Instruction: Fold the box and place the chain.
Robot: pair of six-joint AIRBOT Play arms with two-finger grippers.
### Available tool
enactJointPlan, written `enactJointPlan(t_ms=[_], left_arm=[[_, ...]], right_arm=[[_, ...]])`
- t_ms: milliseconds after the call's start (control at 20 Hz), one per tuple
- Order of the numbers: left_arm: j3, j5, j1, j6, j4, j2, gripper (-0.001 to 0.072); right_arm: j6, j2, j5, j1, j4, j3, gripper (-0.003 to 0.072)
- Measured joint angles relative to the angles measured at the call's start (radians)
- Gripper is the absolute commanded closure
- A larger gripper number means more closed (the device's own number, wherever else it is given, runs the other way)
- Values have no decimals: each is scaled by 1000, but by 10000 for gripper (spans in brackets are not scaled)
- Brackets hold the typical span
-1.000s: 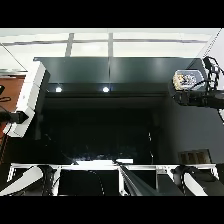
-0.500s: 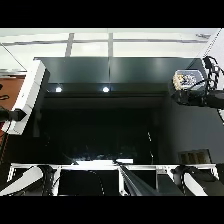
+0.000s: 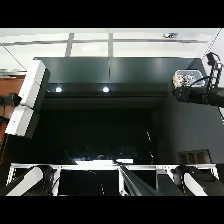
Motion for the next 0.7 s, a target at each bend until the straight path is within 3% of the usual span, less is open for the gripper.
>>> enactJointPlan(t_ms=[50, 100, 150, 300, 400, 550, 700], left_arm=[[34, 3, -32, -4, -26, 23, 117], [63, 1, -64, -10, -51, 44, 424], [91, -10, -98, -24, -86, 68, 668], [123, -81, -213, -36, -198, 144, 683], [88, -111, -320, -39, -249, 208, 683], [-40, -80, -488, -96, -252, 311, 681], [-174, 21, -573, -156, -164, 380, 679]], right_arm=[[-10, 0, 2, 0, 6, 24, 658], [-24, 0, 11, 0, 7, 49, 666], [-45, 0, 28, 0, 8, 79, 668], [-100, 18, 47, 10, -2, 106, 669], [-150, 52, -36, 32, -5, 45, 668], [-200, 94, -237, 55, -14, -109, 666], [-222, 110, -388, 58, -74, -221, 666]])
